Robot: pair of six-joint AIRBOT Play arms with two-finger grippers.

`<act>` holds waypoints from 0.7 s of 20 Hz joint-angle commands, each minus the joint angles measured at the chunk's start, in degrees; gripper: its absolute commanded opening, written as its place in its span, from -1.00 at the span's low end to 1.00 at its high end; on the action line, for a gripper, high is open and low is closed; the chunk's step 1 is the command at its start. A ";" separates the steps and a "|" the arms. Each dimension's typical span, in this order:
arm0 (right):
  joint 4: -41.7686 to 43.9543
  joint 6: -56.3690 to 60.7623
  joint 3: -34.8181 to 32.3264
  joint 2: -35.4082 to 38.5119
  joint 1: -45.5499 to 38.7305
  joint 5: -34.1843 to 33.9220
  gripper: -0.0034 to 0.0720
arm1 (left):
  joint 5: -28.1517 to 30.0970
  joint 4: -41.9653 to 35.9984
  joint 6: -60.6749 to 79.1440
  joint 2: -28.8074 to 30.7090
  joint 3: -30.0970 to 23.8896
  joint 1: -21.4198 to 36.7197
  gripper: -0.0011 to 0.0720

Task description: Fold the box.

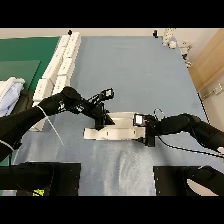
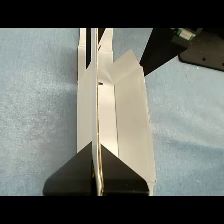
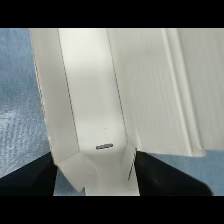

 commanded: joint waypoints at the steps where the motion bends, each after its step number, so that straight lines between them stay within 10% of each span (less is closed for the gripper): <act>1: 1.49 -1.75 -0.02 -1.73 -0.04 2.05 0.99 | -0.07 0.02 0.00 -0.02 0.02 -0.02 -0.94; 14: 2.89 -1.70 2.56 -3.91 0.35 -2.12 0.98 | -0.09 0.04 0.00 -0.02 0.02 -0.02 -0.94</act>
